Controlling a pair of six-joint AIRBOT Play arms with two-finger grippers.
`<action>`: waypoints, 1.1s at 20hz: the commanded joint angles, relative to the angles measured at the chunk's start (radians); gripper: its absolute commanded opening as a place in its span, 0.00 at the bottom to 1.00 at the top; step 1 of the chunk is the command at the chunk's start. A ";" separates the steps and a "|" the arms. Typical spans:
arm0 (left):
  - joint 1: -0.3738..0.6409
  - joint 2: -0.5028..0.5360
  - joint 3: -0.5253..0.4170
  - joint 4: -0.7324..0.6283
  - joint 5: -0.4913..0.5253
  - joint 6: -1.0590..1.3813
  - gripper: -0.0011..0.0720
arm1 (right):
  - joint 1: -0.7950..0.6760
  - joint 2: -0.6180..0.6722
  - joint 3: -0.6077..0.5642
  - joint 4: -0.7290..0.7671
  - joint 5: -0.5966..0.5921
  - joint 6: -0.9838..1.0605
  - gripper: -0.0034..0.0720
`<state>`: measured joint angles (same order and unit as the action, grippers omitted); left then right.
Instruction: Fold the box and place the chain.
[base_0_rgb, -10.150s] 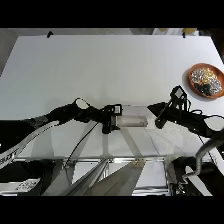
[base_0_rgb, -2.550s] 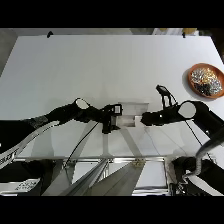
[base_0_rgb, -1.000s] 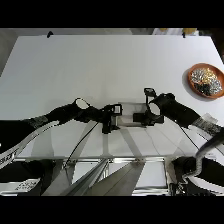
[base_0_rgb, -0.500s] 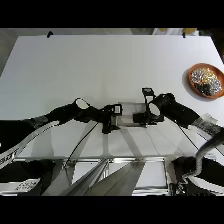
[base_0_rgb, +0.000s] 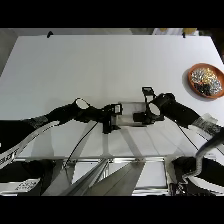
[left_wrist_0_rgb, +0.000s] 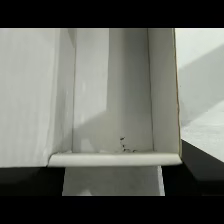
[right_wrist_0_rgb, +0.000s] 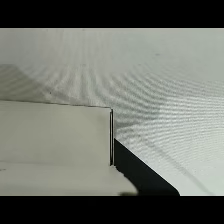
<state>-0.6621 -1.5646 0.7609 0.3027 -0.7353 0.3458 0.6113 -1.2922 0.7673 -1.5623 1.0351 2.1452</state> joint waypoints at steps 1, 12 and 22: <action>0.000 0.000 0.000 0.004 -0.002 0.006 0.44 | 0.000 0.000 0.000 0.003 0.026 -0.008 0.07; 0.000 0.000 0.000 0.004 -0.001 0.006 0.44 | -0.067 0.180 0.278 -0.013 0.419 -0.439 0.53; 0.000 0.000 0.000 0.004 -0.002 0.006 0.44 | -0.530 0.184 0.618 -0.035 0.336 -0.641 0.52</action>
<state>-0.6621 -1.5646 0.7609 0.3065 -0.7376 0.3519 0.2325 -1.0916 1.3453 -1.5929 1.4269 1.5787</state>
